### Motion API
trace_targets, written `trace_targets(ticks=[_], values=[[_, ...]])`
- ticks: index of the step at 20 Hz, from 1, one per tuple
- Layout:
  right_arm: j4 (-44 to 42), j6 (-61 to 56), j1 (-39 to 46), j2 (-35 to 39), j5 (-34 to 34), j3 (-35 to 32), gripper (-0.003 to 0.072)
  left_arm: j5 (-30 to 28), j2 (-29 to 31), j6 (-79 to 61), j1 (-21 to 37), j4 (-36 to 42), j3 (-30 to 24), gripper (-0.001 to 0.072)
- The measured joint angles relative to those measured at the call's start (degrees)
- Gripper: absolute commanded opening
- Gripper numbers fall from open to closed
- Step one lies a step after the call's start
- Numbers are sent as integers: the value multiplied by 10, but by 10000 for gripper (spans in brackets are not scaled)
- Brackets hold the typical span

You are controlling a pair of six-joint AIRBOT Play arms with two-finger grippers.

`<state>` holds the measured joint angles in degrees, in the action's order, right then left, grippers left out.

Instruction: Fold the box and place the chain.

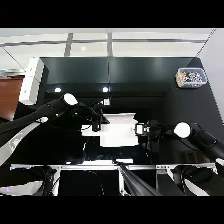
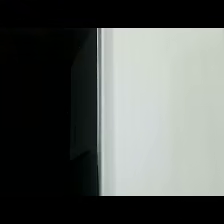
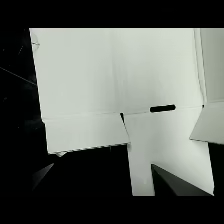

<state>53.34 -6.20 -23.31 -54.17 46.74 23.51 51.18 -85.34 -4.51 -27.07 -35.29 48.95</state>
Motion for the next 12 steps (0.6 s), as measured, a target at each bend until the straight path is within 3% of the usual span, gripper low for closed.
trace_targets(ticks=[12], values=[[-44, 42, -69, -27, -66, 0, 710, 0, 0, 0, 0, 0, 0, 25]])
